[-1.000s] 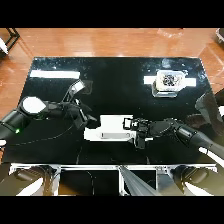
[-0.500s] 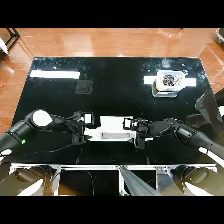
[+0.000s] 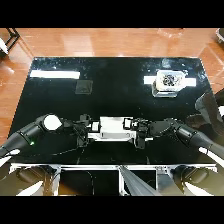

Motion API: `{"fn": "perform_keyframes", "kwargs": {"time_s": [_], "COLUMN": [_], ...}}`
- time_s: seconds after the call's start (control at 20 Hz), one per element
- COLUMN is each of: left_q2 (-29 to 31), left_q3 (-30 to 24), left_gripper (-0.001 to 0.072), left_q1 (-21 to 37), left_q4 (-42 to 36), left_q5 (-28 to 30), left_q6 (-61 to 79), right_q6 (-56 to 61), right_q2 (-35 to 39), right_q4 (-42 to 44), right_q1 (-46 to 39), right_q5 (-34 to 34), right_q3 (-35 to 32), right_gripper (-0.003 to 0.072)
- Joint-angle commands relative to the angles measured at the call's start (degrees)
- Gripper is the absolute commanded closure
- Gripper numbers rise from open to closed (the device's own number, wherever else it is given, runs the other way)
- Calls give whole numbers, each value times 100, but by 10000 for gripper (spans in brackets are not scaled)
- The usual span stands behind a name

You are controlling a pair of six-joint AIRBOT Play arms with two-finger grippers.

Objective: Fold the box and place the chain.

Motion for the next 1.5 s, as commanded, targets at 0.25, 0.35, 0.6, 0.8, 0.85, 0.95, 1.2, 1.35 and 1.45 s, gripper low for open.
{"fn": "perform_keyframes", "kwargs": {"time_s": [0.25,0.35,0.6,0.8,0.85,0.95,1.2,1.35,1.45], "left_q2": [-109,-109,-107,-109,-109,-118,-389,-544,-544], "left_q3": [-2,-2,79,96,96,92,92,92,92], "left_gripper": [178,263,396,415,455,454,455,469,469], "left_q1": [-120,-197,-369,-374,-374,-374,-374,-374,-374], "left_q4": [-20,-22,-26,-120,-251,-439,-826,-927,-1025], "left_q5": [365,341,328,317,321,323,328,498,555], "left_q6": [-24,-26,-57,-133,-131,-127,-125,-107,-107], "right_q6": [2,2,2,2,2,2,2,2,2], "right_q2": [0,0,0,0,0,0,0,0,0], "right_q4": [0,0,2,2,2,2,2,2,2], "right_q1": [-2,-2,-2,-2,-2,-2,-2,-2,-2], "right_q5": [7,9,7,7,7,7,9,7,7], "right_q3": [-2,-2,-2,-2,-2,-2,-2,-2,-2], "right_gripper": [499,499,499,499,499,498,499,499,499]}}
